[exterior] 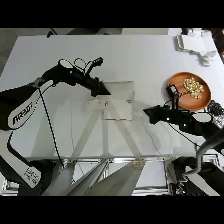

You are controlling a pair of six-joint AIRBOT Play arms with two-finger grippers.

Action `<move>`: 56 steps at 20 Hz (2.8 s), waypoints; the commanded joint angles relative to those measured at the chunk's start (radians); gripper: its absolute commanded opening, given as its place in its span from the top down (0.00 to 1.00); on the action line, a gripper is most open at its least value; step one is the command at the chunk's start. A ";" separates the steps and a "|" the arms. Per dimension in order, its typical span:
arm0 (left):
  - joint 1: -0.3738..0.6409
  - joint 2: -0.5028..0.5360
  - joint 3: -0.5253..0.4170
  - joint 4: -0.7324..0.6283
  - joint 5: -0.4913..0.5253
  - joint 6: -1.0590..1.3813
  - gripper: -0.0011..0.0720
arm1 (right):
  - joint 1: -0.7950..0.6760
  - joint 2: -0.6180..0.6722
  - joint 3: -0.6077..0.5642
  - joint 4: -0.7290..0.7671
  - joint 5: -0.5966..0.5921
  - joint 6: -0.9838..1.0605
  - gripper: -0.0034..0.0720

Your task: Fold the box and place the chain.

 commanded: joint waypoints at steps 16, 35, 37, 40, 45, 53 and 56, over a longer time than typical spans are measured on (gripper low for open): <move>0.050 0.497 -0.279 0.318 -0.025 0.139 0.99 | 0.001 0.016 0.130 0.000 -0.107 0.011 0.46; 0.050 0.269 -0.509 -0.091 0.275 0.631 0.98 | 0.001 0.016 0.130 0.000 -0.106 0.012 0.46; 0.050 0.269 -0.509 -0.091 0.268 0.631 0.97 | 0.001 0.016 0.130 0.000 -0.101 0.011 0.46; 0.050 0.269 -0.509 -0.091 0.269 0.628 0.98 | 0.001 0.016 0.130 -0.001 -0.063 0.010 0.46; 0.050 0.269 -0.509 -0.091 0.269 0.627 0.98 | 0.001 0.016 0.130 -0.042 0.133 -0.380 0.19; 0.050 0.269 -0.509 -0.090 0.269 0.627 0.98 | 0.104 -0.016 0.130 -0.220 0.156 -0.689 0.02; 0.050 0.269 -0.509 -0.091 0.269 0.627 0.98 | 0.210 -0.077 0.130 -0.241 0.058 -0.690 0.01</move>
